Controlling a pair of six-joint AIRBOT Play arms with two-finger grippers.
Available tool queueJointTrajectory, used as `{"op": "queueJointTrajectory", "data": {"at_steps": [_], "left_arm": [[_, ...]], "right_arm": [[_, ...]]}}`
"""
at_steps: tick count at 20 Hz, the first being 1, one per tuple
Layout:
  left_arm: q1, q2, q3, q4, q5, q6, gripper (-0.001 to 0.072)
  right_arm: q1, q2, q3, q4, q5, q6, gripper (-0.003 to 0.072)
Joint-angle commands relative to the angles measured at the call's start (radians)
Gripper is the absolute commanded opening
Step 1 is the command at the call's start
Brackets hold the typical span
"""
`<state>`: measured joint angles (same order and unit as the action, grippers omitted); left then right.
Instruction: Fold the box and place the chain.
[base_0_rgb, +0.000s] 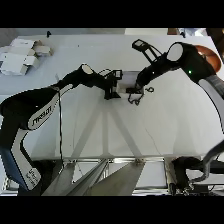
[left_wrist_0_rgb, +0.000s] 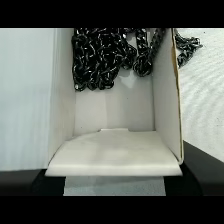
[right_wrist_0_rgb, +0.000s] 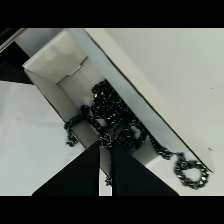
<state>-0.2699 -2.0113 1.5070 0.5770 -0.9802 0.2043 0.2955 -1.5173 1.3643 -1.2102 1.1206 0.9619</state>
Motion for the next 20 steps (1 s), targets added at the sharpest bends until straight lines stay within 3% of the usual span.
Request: {"op": "queueJointTrajectory", "data": {"at_steps": [1,2,5,11,20], "left_arm": [[0.0,0.0,0.0,0.0,0.0,0.0,0.0421],[0.0,0.0,0.0,0.0,0.0,0.0,0.0421],[0.0,0.0,0.0,0.0,0.0,0.0,0.0421],[0.0,0.0,0.0,0.0,0.0,0.0,0.0421],[0.0,0.0,0.0,0.0,0.0,0.0,0.0421]], "right_arm": [[0.0,-0.049,0.0,0.022,0.024,0.011,0.0019],[0.0,-0.052,0.0,0.022,0.023,0.011,0.0025],[0.0,-0.05,0.0,0.041,0.016,0.011,0.0284],[-0.001,-0.018,0.0,0.062,0.009,0.01,0.0296],[-0.067,0.173,0.0,0.059,-0.012,0.011,0.0296]]}}
